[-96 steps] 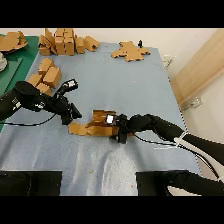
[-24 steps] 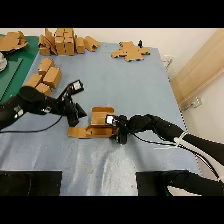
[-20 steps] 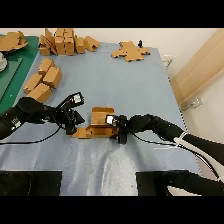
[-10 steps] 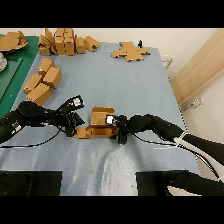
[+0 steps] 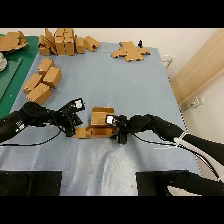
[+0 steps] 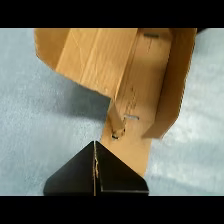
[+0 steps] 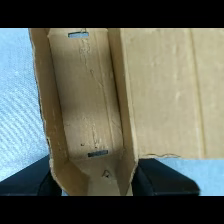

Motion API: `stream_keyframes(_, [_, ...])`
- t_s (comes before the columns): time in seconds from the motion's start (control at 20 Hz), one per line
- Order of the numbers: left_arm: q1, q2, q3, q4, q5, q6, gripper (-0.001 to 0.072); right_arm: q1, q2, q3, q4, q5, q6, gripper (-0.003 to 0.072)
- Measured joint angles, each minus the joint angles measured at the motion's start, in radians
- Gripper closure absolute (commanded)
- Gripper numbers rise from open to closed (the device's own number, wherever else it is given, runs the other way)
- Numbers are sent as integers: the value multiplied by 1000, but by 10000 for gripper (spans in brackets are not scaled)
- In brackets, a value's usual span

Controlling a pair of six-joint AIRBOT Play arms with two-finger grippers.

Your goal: Fold the box.

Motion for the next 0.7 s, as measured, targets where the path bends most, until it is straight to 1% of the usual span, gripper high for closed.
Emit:
stream_keyframes(0.05, [0,-2,0,20,2,4,14,0,0,0,0,0,0,129])
stream_keyframes(0.3, [-16,-5,0,61,-7,20,13,0,0,0,0,0,0,129])
stream_keyframes(0.5, [-61,-7,0,71,-65,49,13,0,0,0,0,0,0,129])
stream_keyframes(0.7, [-110,-33,0,66,-85,64,13,0,0,0,0,0,0,129])
